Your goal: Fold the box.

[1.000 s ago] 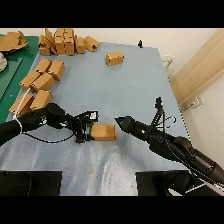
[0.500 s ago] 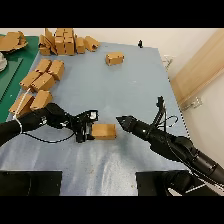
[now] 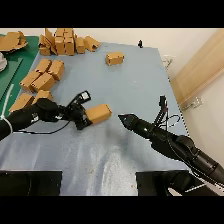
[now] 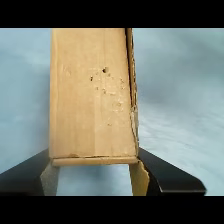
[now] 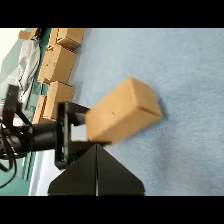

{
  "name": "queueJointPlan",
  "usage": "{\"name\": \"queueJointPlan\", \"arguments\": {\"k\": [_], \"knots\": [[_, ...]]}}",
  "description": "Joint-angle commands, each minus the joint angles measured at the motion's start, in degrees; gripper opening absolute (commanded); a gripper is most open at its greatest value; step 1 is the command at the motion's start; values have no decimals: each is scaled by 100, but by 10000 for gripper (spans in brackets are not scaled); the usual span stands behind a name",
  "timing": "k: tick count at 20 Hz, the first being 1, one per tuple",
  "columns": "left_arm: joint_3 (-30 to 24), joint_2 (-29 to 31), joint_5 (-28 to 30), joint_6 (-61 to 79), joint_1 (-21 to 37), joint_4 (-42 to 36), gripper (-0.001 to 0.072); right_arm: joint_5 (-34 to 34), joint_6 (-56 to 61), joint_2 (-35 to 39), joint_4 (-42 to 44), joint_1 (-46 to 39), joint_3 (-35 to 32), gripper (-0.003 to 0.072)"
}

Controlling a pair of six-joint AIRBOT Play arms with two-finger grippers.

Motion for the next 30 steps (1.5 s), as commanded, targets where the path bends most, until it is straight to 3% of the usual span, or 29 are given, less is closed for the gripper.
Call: {"name": "queueJointPlan", "arguments": {"k": [1, 5, 8, 15, 19, 30], "knots": [[9, 380, 892, -802, 608, 116, 401, 2, 2, 4, -48, -26, 4, 3], [44, 315, 1462, -929, 1447, 114, 400, 2, 2, 4, -57, -26, 4, 3], [295, -24, 1637, -929, 1755, 116, 401, 9, 4, 4, -57, -26, 4, 3], [1370, -1051, 2177, -1143, 1891, 114, 400, 46, 4, 4, -55, -26, 7, 3], [1851, -1346, 2181, -1224, 2120, 116, 400, 63, 7, 4, -55, -26, 11, 3], [1958, -1757, 2186, -1360, 2297, 369, 401, 437, 7, 4, -55, -26, 13, 3]]}}
